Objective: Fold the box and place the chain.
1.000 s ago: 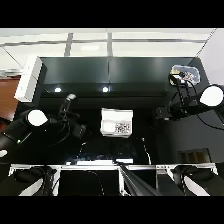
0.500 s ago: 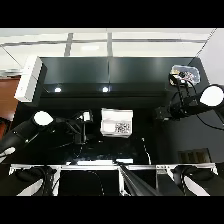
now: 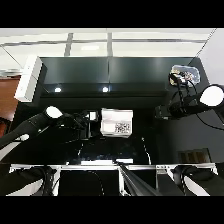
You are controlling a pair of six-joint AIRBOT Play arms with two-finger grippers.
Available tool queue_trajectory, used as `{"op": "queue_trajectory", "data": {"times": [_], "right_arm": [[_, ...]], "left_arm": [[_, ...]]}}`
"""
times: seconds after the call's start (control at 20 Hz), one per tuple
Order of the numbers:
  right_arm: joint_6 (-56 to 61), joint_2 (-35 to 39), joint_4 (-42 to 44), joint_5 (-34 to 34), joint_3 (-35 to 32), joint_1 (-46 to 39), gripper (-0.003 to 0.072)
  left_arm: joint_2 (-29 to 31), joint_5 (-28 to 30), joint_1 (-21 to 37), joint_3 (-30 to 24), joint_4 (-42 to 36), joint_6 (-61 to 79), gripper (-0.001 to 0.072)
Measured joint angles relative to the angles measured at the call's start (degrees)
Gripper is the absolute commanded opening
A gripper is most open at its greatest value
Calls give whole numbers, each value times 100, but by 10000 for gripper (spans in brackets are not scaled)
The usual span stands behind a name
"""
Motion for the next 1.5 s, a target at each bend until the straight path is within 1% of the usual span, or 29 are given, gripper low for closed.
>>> {"op": "queue_trajectory", "data": {"times": [0.65, 0.95, 1.0, 1.05, 1.1, 1.15, 1.2, 1.25, 1.3, 1.4, 1.5], "right_arm": [[2, -2, -4, -243, 0, 0, 344], [2, 0, -4, -341, 0, 0, 344], [0, 0, -4, -352, 0, 0, 344], [2, -2, -4, -374, 0, 0, 344], [0, 0, -4, -387, 0, 0, 344], [2, -2, -4, -415, 0, 0, 344], [0, 0, -2, -470, 0, 0, 350], [0, -4, -2, -551, -4, 0, 589], [0, -15, 11, -695, -11, 7, 720], [-22, -85, 203, -1082, -24, 42, 720], [-260, -256, 675, -1526, -24, 118, 720]], "left_arm": [[-291, -39, -92, 264, -151, 68, 711], [-308, -20, -317, 289, -138, 68, 701], [-310, -11, -352, 289, -136, 68, 681], [-313, 2, -391, 289, -131, 68, 541], [-313, 2, -437, 289, -133, 68, 372], [-313, 15, -483, 289, -136, 52, 309], [-313, 15, -531, 289, -136, 50, 289], [-313, 28, -566, 289, -138, 44, 289], [-313, 42, -595, 289, -136, 26, 289], [-313, 76, -634, 289, -136, -17, 290], [-310, 120, -654, 289, -138, -44, 290]]}}
